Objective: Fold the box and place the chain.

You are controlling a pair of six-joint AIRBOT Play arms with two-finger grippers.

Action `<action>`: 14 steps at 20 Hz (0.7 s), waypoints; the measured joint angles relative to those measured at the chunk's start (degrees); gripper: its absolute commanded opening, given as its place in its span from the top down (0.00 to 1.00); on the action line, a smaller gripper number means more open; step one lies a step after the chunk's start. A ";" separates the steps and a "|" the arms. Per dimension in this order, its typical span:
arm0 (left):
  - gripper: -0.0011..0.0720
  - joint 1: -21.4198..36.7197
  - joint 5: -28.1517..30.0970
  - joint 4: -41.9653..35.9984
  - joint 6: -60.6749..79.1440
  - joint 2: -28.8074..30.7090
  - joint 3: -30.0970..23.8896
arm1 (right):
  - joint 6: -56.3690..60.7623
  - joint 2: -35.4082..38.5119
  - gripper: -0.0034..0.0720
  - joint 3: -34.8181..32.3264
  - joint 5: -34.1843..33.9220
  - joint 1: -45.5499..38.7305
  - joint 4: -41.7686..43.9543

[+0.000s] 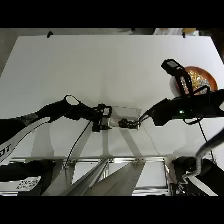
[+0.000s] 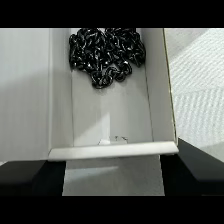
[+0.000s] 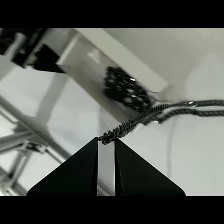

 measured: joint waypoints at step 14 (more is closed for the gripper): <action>0.64 0.00 0.00 0.00 0.00 0.00 0.00 | -7.34 1.49 0.94 -0.02 -14.40 0.81 14.01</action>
